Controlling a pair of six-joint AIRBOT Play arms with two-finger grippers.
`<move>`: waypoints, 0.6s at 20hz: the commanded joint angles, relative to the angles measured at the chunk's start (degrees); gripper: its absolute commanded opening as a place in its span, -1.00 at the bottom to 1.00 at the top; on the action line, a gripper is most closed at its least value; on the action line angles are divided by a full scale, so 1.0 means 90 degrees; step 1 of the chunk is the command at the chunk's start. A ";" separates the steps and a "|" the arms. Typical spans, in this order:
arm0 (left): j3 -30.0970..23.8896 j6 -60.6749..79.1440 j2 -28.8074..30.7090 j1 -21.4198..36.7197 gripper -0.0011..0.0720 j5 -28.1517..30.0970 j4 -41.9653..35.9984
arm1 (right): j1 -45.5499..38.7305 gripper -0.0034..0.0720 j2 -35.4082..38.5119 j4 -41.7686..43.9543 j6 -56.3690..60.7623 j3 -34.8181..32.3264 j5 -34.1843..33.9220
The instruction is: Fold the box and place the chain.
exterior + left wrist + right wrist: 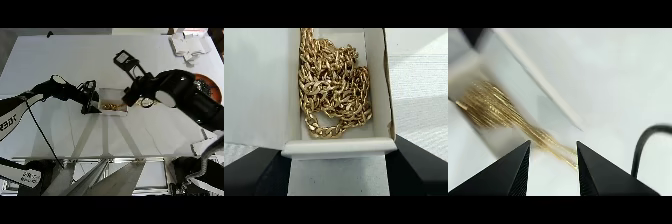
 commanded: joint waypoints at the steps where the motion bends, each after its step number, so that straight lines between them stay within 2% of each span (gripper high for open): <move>1: 0.0000 0.0000 0.0000 0.0007 -0.05 0.0000 0.0002 | -0.0831 -0.07 0.0209 -0.0092 -0.1394 -0.0107 0.0678; 4: 0.0000 0.0000 0.0000 0.0007 -0.05 0.0002 0.0002 | -0.1649 -0.06 0.0206 0.0347 -0.2608 -0.0542 0.0641; 5: 0.0000 0.0000 0.0000 0.0007 -0.05 0.0000 0.0002 | -0.1926 0.11 0.0199 0.0486 -0.2841 -0.0758 0.0580; 6: 0.0000 0.0000 0.0000 0.0007 -0.05 0.0000 0.0002 | -0.2174 0.46 0.0160 0.0551 -0.2914 -0.0981 0.0529; 7: 0.0000 0.0000 0.0000 0.0007 -0.05 0.0000 0.0002 | -0.2370 0.64 0.0107 0.0614 -0.2905 -0.1173 0.0444; 9: 0.0000 0.0000 0.0000 0.0007 -0.05 0.0002 0.0002 | -0.2722 0.64 -0.0117 0.0860 -0.2858 -0.1477 0.0250; 12: 0.0000 0.0000 0.0000 0.0007 -0.05 0.0000 0.0002 | -0.2985 0.67 -0.0731 0.1163 -0.2854 -0.1523 -0.0158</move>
